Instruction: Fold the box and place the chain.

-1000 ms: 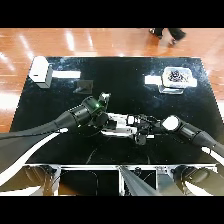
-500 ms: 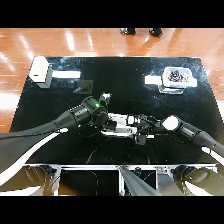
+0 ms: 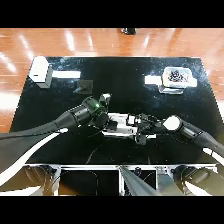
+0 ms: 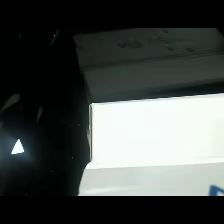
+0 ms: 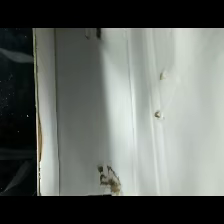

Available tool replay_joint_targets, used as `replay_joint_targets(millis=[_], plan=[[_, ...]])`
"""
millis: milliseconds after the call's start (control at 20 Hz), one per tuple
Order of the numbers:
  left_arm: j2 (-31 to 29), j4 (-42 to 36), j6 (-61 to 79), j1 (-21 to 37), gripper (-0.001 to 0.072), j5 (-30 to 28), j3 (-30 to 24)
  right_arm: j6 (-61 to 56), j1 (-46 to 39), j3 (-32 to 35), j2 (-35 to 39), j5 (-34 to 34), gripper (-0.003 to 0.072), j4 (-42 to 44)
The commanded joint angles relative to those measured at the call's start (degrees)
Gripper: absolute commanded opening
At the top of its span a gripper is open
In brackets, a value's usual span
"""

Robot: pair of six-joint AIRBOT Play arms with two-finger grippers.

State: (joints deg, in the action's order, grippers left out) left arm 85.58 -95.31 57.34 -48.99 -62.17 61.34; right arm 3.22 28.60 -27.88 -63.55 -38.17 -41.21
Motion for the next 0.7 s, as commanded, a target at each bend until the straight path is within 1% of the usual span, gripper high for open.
replay_joint_targets(millis=[0,50,150,250,350,450,650], plan=[[0.0,0.3,-0.1,0.2,0.0024,-0.9,0.0,-2.8,0.0,-0.1,3.3,-0.5,0.072,-4.3],[0.0,0.3,-0.2,0.5,0.0023,-0.9,0.0,-6.3,0.0,-0.1,4.4,-0.8,0.072,-8.0],[0.0,0.4,-0.1,1.4,0.0023,-1.0,0.0,-13.4,0.0,-0.1,5.7,-3.5,0.072,-16.0],[0.0,0.8,-0.1,2.2,0.0023,-1.3,0.0,-18.5,0.0,-0.1,5.8,-7.1,0.072,-20.6],[0.0,2.1,-0.2,2.6,0.0023,-2.6,0.0,-19.6,0.0,-0.1,5.8,-8.7,0.072,-21.6],[0.0,2.2,-0.8,2.9,0.0023,-4.1,0.0,-19.6,0.0,-0.1,5.8,-7.0,0.072,-21.4],[0.0,2.0,-0.8,2.9,0.0023,-3.6,0.0,-19.5,0.0,-0.1,5.8,-3.2,0.0719,-16.5]])
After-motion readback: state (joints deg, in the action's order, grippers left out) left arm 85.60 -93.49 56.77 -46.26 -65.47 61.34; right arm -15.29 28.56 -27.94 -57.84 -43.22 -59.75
